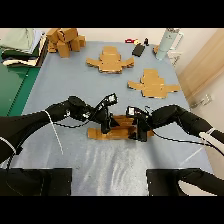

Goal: Fold the box.

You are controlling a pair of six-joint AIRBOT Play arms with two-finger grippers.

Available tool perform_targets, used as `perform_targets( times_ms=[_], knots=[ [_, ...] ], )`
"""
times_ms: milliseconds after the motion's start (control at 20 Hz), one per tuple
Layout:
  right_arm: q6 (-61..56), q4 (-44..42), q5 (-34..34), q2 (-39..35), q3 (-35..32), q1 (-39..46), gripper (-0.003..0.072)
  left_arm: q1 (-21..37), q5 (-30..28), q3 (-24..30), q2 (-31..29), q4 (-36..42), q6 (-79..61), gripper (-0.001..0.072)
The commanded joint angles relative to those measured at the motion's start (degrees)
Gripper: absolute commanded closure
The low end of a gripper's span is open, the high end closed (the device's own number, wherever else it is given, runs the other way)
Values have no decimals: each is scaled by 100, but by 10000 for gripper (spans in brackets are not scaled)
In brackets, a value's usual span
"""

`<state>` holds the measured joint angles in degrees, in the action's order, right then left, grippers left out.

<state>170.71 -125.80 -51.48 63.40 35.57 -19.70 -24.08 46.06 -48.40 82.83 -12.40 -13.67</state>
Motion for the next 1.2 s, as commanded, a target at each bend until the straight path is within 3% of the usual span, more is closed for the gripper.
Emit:
perform_targets(
  times_ms=[0,500,550,600,1150],
  knots=[
    [144,72,146,-48,-249,-7,-22,0,-2,2,4,0,-2,696],
    [144,160,664,-61,-321,-372,4,0,-2,2,4,0,-2,697],
    [144,181,645,-48,-330,-382,81,0,-2,2,4,0,-2,696],
    [144,199,629,-50,-345,-382,110,0,-2,2,4,0,-2,696],
    [144,354,627,-48,-387,-376,110,0,-2,2,4,0,-2,697]
  ],
)
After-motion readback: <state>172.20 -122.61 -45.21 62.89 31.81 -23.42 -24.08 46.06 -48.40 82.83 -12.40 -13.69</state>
